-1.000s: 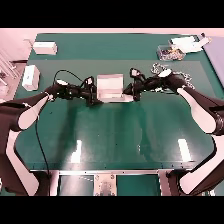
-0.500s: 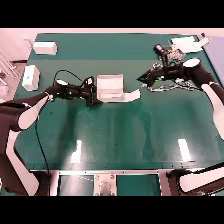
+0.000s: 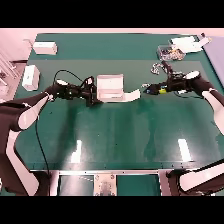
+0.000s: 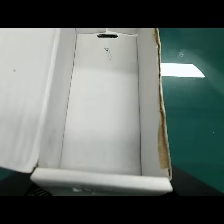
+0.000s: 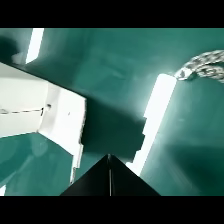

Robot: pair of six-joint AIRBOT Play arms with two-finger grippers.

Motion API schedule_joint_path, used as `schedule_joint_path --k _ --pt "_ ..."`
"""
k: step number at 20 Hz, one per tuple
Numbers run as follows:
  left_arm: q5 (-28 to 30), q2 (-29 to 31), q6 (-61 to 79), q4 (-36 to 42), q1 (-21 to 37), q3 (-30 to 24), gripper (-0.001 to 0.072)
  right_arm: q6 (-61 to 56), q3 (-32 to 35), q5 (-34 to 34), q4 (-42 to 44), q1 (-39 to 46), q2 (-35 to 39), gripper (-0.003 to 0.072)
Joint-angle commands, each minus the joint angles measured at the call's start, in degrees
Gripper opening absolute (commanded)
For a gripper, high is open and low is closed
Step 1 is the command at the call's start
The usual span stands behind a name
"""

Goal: Fold the box and place the chain.

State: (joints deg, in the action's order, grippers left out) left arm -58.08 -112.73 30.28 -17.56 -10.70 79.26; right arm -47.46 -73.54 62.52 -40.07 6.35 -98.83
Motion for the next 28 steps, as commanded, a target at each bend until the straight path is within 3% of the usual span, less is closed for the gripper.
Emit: schedule_joint_path --k 1,5,9,15,19,20,21,22,23,26,28 --pt "0.00 0.00 0.02 0.00 0.04 0.02 0.0470 0.13 1.05 -0.48 1.90 -3.43 -2.86 0.0009" --pt "0.00 0.00 0.02 0.00 0.04 0.02 0.0470 0.13 1.01 -2.99 2.82 -5.88 -3.39 0.0009" --pt "0.02 0.00 0.02 0.00 0.04 0.02 0.0470 3.65 0.28 -3.08 10.14 -6.95 -3.37 0.0009" --pt "0.02 0.00 0.02 0.00 0.04 0.02 0.0470 3.80 -3.78 4.55 12.02 -8.61 -3.23 0.0009" --pt "0.00 0.00 0.02 0.00 0.04 0.02 0.0469 3.82 -4.83 4.90 12.57 -8.68 -3.23 0.0012" --pt "0.02 0.00 0.02 0.00 0.04 0.02 0.0469 3.80 -4.83 4.90 12.61 -8.76 -3.23 0.0032" --pt "0.00 0.00 0.02 0.00 0.04 0.02 0.0470 3.87 -4.83 5.03 12.59 -8.87 -3.23 0.0141" --pt "0.00 0.00 0.02 0.00 0.04 0.02 0.0469 4.44 -4.81 5.09 12.31 -9.03 -3.26 0.0137" --pt "0.00 0.00 0.02 0.00 0.04 0.02 0.0470 4.63 -4.81 5.07 11.43 -9.03 -3.26 0.0080" --pt "0.00 0.00 0.02 0.00 0.04 0.02 0.0470 4.59 -4.81 5.03 7.58 -8.81 -3.26 0.0156" --pt "0.00 0.00 0.02 0.00 0.04 0.02 0.0470 4.61 -4.83 5.01 7.04 -8.31 -3.26 0.0158"
